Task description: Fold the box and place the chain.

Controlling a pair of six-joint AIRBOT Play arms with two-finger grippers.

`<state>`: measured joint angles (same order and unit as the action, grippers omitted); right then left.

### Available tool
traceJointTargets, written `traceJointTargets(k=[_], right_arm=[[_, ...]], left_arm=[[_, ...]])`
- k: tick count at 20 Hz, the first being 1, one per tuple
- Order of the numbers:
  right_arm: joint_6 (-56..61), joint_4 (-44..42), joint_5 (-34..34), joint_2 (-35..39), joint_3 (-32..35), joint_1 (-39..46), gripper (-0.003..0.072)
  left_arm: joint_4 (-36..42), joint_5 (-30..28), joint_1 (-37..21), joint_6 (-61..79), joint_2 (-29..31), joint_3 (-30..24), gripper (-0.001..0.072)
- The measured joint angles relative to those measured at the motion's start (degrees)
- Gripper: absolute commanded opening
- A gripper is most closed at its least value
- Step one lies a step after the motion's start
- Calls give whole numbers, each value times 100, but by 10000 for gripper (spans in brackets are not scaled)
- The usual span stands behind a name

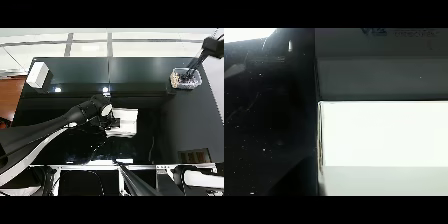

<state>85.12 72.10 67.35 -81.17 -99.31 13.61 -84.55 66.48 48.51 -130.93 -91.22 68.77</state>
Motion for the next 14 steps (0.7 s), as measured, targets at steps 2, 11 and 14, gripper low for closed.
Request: traceJointTargets(k=[2, 11, 14], right_arm=[[-225, -424, -7, 686, 114, -59, 19], [-730, -2050, 1071, 2651, 232, -649, 19], [-758, -2441, 1521, 2804, 234, -933, 19]], left_arm=[[0, 2, 0, 0, 0, 0, 26], [0, 2, 0, 0, 0, 0, 26], [2, 4, 0, 0, 0, 0, 26]])
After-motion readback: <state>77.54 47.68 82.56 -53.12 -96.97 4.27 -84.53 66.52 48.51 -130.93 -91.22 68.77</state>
